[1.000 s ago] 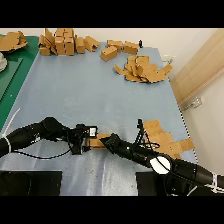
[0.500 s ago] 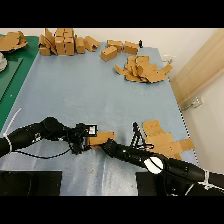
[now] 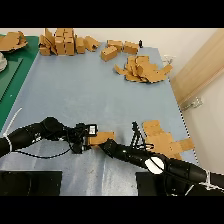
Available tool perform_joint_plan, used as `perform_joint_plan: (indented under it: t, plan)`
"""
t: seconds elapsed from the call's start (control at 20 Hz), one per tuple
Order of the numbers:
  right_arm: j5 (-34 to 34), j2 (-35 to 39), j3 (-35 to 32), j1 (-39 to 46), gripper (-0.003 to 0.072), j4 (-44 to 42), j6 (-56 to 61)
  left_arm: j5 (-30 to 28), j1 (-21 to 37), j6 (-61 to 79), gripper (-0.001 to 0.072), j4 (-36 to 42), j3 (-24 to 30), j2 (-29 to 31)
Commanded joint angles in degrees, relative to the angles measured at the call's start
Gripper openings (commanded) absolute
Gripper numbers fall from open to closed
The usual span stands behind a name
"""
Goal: Fold the box.
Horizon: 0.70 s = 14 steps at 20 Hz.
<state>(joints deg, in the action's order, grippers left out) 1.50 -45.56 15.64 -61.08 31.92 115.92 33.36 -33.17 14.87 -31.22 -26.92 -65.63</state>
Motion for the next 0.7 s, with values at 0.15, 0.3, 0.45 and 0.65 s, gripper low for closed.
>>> perform_joint_plan:
  t: [0.15, 0.3, 0.45, 0.65]
  plan:
    - [-1.0, 1.9, 0.1, 2.2, 0.0000, 1.5, 0.0, 0.2, 0.0, 0.0, 0.0471, -0.1, 0.0, 0.0]
    - [-0.4, 1.4, -0.5, 3.9, 0.0000, 2.2, 0.0, 0.2, 0.0, 0.1, 0.0471, -0.1, 0.0, 0.0]
    - [0.5, -0.4, -0.6, 3.8, 0.0000, 2.8, 0.0, 0.2, 0.0, 0.0, 0.0471, -0.1, 0.0, 0.0]
    - [2.3, -1.7, -0.6, 3.8, 0.0000, 2.9, 0.0, 0.2, 0.0, 0.0, 0.0471, -0.1, 0.0, 0.0]
